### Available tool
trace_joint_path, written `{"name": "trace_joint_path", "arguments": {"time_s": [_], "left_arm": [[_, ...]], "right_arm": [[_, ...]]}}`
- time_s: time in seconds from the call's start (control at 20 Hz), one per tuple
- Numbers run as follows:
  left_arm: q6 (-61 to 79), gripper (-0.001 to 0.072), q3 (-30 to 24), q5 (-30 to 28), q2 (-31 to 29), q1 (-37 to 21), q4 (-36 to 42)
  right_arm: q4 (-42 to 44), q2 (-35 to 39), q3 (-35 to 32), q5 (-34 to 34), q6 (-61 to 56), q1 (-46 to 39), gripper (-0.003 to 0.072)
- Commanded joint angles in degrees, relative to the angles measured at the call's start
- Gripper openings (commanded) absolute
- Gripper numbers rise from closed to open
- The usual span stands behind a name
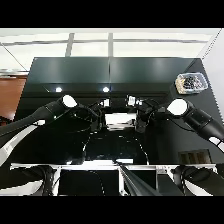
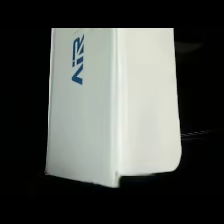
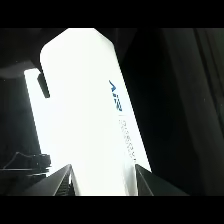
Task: Fold the box and place the chain.
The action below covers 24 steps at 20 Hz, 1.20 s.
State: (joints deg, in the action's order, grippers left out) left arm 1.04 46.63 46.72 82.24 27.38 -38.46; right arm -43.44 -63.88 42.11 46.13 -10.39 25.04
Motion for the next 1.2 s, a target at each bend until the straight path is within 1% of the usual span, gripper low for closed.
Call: {"name": "trace_joint_path", "arguments": {"time_s": [0.0, 0.05, 0.6, 0.85, 0.9, 1.15], "left_arm": [[0.0, 0.0484, 0.0, 0.0, 0.0, 0.0, 0.0], [0.0, 0.0484, 0.0, 0.0, 0.0, 0.0, 0.0], [0.0, 0.0484, 0.0, 0.0, 0.0, 0.0, 0.0], [0.0, 0.0484, 0.0, 0.0, 0.0, 0.0, 0.0], [0.0, 0.0484, 0.0, 0.0, 0.0, 0.0, 0.0], [0.0, 0.0484, 0.0, 0.0, 0.0, 0.0, 0.0]], "right_arm": [[0.1, -0.3, 0.0, 0.0, 0.4, 0.1, 0.0329], [0.1, -0.3, 0.0, 0.0, 0.4, 0.1, 0.0177], [0.1, -0.3, 0.0, 0.0, 0.4, 0.1, 0.0173], [0.1, -0.3, 0.0, -1.5, 0.3, 0.1, 0.0171], [0.1, -0.3, 0.0, -1.7, 0.3, 0.1, 0.0136], [0.1, -0.3, 0.0, -1.2, 0.2, 0.1, 0.0135]]}}
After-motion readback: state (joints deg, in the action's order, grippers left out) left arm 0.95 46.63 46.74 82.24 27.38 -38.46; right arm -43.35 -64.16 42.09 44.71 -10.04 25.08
